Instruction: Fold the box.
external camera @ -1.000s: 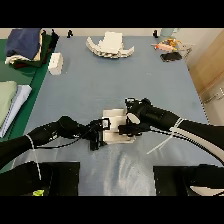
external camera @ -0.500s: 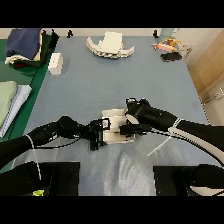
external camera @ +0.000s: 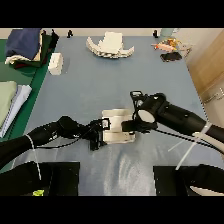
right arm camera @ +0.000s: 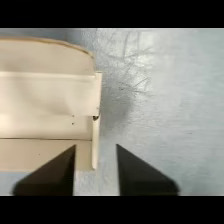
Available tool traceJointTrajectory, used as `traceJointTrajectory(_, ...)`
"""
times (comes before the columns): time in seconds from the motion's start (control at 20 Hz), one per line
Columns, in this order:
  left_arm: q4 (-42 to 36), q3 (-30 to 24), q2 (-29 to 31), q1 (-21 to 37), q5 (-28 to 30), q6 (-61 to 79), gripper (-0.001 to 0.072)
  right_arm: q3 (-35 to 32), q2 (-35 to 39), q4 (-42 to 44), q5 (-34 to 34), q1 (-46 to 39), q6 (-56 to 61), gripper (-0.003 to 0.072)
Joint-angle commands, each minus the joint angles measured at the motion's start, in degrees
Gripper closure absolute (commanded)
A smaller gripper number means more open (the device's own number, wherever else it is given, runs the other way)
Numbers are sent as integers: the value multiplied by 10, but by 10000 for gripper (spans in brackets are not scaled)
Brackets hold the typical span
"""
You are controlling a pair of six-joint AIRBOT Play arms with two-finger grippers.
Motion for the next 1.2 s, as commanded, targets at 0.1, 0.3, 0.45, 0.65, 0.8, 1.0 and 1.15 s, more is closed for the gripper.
traceJointTrajectory(0.1,0,1,0,0,0,0,204,0,51,48,2,-122,-124,682)
traceJointTrajectory(0.3,0,1,0,0,0,0,204,0,-6,249,-23,-292,-331,682)
traceJointTrajectory(0.45,0,1,0,0,0,0,203,0,-95,434,-9,-403,-479,682)
traceJointTrajectory(0.65,0,1,0,0,0,0,204,11,-238,645,61,-464,-606,682)
traceJointTrajectory(0.8,0,1,0,0,0,0,204,38,-305,692,99,-447,-636,682)
traceJointTrajectory(1.0,0,1,0,0,0,0,204,71,-314,691,169,-394,-705,682)
traceJointTrajectory(1.15,0,1,0,0,0,0,203,86,-306,689,210,-345,-746,681)
